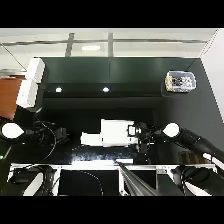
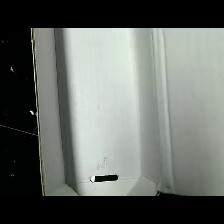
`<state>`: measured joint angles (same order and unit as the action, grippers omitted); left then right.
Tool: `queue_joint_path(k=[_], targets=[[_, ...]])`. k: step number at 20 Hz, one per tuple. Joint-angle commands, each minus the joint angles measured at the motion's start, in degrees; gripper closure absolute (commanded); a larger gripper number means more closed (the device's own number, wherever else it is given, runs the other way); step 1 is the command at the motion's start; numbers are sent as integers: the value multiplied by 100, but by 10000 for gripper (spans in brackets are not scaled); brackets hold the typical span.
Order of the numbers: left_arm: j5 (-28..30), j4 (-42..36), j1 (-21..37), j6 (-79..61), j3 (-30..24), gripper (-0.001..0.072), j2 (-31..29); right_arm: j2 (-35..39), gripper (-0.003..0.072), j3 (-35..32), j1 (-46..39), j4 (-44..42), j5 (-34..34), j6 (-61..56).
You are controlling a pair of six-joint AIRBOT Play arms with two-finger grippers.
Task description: Fold the box and place the chain.
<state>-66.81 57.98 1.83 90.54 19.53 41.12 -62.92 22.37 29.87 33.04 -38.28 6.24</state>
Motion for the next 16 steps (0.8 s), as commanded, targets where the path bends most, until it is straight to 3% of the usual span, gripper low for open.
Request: queue_joint_path(k=[1,4,8,11,16], targets=[[103,-918,264,-935,-372,678,619,0,260,-2,2,-2,-2,0],[468,-1797,66,-1554,-374,680,1300,0,259,-2,2,-2,-2,0],[1010,-2293,-393,-2004,-372,680,2098,0,259,-2,2,0,-2,0],[1025,-2994,-833,-2599,-372,680,2356,0,259,-2,2,-2,0,0],[1200,-3171,-1427,-2734,-315,680,2396,0,259,-2,2,0,0,0]])
